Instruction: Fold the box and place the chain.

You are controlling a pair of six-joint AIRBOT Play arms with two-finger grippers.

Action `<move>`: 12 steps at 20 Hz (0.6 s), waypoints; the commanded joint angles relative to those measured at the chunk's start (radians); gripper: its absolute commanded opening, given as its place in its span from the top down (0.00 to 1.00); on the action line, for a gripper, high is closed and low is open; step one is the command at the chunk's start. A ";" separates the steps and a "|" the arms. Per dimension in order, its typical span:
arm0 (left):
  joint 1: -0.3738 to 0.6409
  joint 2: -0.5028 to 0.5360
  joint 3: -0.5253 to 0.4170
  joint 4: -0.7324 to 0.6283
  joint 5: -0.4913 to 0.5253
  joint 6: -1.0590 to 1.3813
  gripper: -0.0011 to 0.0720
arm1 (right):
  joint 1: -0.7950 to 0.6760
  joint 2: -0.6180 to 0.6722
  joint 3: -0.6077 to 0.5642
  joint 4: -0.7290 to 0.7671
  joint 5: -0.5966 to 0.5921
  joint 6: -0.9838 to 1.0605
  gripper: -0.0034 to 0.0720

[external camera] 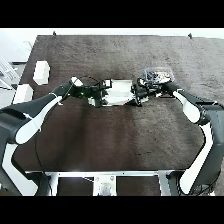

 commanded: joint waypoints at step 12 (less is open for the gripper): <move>0.000 -0.002 0.000 -0.002 0.010 0.012 0.53 | 0.001 0.000 0.000 0.001 0.001 0.000 0.32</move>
